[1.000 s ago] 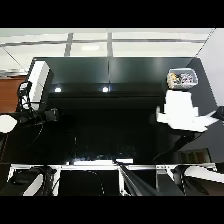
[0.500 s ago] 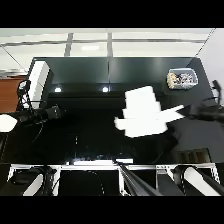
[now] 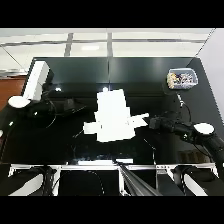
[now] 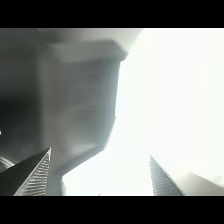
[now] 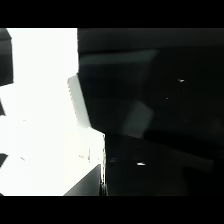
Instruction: Fold the box and place the chain.
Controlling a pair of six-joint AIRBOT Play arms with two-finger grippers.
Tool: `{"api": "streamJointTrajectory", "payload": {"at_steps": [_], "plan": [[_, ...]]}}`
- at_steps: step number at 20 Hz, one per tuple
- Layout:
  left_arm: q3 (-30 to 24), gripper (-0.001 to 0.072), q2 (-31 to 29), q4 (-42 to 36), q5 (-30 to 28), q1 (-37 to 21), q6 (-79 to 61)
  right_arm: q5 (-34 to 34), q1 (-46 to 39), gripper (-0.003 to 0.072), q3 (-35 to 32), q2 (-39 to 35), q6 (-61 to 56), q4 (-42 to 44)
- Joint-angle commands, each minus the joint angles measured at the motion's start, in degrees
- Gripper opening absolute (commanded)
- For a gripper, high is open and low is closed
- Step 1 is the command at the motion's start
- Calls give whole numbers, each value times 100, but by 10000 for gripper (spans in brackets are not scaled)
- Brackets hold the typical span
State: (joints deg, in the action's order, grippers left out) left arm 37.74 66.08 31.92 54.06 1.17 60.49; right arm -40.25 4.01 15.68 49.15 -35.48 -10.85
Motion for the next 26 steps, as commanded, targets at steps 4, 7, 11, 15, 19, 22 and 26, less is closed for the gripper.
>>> {"api": "streamJointTrajectory", "payload": {"at_steps": [4,7,11,15,19,22,26], "plan": [[1084,698,2092,-846,1056,570,-1064,229,411,14,-81,-39,31,114],[1615,698,2780,-859,1891,890,-1534,190,409,13,-81,-39,31,109],[2286,612,3497,-813,3150,1102,-1993,162,409,13,-81,-39,31,107],[2645,465,3674,-33,3580,1121,-2120,46,409,13,-81,-39,31,22],[2715,45,3674,190,3648,1121,-2398,59,400,13,-81,-39,37,-63],[2715,27,3654,197,3713,1121,-2505,74,295,325,-68,-39,28,-184],[2704,25,3191,343,3403,1215,-2535,-804,7,690,761,-44,-11,-1751]]}}
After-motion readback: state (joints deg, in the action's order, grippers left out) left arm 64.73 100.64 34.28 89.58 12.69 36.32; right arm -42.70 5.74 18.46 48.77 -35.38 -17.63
